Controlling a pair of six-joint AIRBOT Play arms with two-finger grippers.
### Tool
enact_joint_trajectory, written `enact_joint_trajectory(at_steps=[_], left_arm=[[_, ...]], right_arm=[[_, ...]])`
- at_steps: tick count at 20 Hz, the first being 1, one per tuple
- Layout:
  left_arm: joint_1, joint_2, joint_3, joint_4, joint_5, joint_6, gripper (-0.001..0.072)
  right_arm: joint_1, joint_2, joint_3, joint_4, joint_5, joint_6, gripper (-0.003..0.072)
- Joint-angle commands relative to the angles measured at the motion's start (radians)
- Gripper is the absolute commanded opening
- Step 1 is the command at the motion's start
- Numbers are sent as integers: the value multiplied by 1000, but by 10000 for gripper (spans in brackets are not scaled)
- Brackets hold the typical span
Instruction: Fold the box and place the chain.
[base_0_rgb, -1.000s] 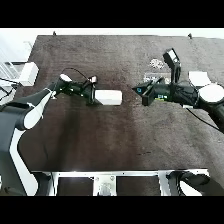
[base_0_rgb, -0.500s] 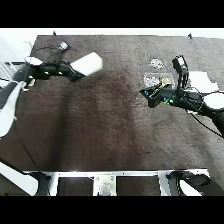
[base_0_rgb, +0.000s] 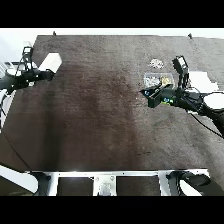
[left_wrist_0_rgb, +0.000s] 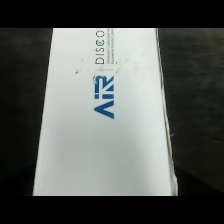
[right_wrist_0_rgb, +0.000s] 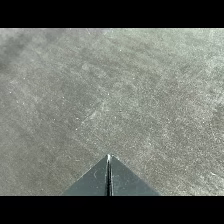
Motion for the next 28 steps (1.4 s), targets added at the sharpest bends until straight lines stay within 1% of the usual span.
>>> enact_joint_trajectory(at_steps=[1,4,7,9,14,16,18,19,20,21,23,25,27,28], left_arm=[[22,-5,-43,26,161,-40,15],[22,-28,-43,24,198,-42,16],[22,-67,-43,24,175,-40,16],[22,-85,-43,21,200,-58,17],[22,-87,-43,22,199,-56,28],[22,-87,-43,22,203,-57,720],[22,-87,-42,22,198,-57,719],[22,-85,-42,22,198,-57,720],[22,-83,-41,23,195,-57,720],[23,-73,-41,23,187,-57,720],[23,-32,-41,43,167,-57,720],[23,23,-41,85,147,-60,720],[30,86,-41,126,122,-90,720],[43,123,-41,138,85,-124,720]], right_arm=[[0,0,0,3,0,0,6],[0,0,0,4,0,0,7],[1,0,0,4,0,0,6],[1,0,0,5,0,0,6],[1,0,0,12,-4,0,7],[1,0,0,12,-3,0,7],[1,0,0,12,-4,0,7],[0,0,0,12,-3,0,64],[0,0,0,11,-3,0,210],[0,0,0,12,-3,0,332],[0,0,0,12,-3,0,418],[-1,2,0,12,-3,0,544],[-1,6,0,11,-2,1,544],[-2,15,0,11,-3,13,538]])
